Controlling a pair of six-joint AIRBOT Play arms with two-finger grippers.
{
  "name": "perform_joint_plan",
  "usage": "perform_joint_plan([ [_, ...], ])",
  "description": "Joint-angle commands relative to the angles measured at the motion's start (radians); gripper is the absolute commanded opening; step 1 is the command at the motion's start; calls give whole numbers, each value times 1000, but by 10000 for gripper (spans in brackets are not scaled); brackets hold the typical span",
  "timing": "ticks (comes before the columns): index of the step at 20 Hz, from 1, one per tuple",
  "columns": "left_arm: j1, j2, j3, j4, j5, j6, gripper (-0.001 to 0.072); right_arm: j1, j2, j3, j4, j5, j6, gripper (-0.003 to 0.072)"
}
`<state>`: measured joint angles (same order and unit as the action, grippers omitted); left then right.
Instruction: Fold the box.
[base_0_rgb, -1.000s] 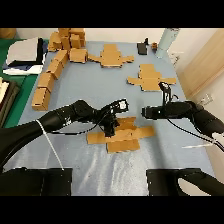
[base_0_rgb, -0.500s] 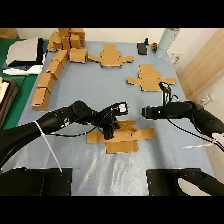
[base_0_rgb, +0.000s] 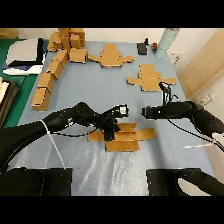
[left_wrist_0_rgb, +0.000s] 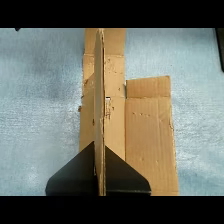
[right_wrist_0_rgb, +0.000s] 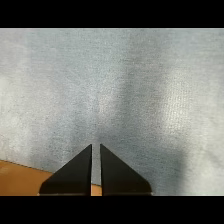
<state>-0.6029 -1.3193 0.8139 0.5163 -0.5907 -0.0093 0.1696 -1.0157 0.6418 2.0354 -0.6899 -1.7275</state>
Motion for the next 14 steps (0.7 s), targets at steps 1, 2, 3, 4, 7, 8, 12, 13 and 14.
perform_joint_plan([
  [1, 7, 7, 2, 3, 5, 2, 14, 1, 0, 1, 0, -3, 0, 80],
  [2, 14, 16, 2, 3, 6, 1, 14, 1, 0, 1, 0, -3, 0, 81],
  [3, 24, 27, 2, 3, 5, -8, 14, 1, 0, 1, 0, -3, 0, 81],
  [4, 33, 36, 2, 2, 2, -11, 14, 1, 0, 1, 0, -3, 0, 81],
  [7, 46, 42, 1, -27, -23, -13, 14, 1, 0, 1, 0, -2, 0, 80],
  [8, 46, 40, 1, -43, -27, -10, 14, 1, 0, 1, 0, -2, 0, 81],
  [12, 50, 26, 2, -49, -29, -1, 14, 1, 0, 1, 0, -1, 0, 81],
  [13, 50, 21, 1, -48, -29, -1, 14, 1, 0, 1, 0, -2, 0, 81],
  [14, 50, 16, 1, -48, -29, -1, 14, 1, 0, 1, 0, -1, 0, 81],
])
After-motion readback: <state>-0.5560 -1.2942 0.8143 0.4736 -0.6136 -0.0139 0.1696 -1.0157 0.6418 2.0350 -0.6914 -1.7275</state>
